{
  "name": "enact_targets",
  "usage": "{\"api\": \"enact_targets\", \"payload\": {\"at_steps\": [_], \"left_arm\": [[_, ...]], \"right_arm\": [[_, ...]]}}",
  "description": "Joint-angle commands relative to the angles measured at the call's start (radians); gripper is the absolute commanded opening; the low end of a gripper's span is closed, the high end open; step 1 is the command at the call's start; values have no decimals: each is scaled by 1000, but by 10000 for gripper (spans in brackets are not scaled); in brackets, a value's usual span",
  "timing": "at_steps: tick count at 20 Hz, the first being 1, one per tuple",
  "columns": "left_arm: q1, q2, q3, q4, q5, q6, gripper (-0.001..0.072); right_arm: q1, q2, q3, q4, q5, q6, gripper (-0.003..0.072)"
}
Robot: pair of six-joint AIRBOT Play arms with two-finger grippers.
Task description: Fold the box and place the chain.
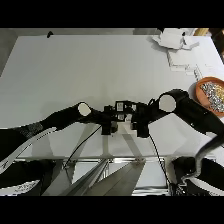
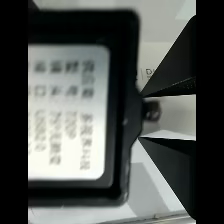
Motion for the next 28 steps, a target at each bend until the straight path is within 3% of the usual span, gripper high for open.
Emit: {"api": "enact_targets", "payload": {"at_steps": [1,5,10,18,20,25,28], "left_arm": [[0,0,0,0,0,0,252],[0,0,0,0,0,0,252],[0,0,0,0,0,0,252],[0,0,0,0,0,0,252],[0,0,0,0,0,0,252],[0,0,0,0,0,0,252],[0,0,0,0,0,0,252]], "right_arm": [[24,1,-3,-1,-3,0,280],[24,1,-5,-53,-76,-1,323],[24,1,-18,-79,-133,2,312],[24,36,-18,-86,-141,3,199],[24,66,-19,-96,-150,3,114],[24,62,-71,-97,-236,3,106],[24,62,-95,-77,-214,3,112]]}}
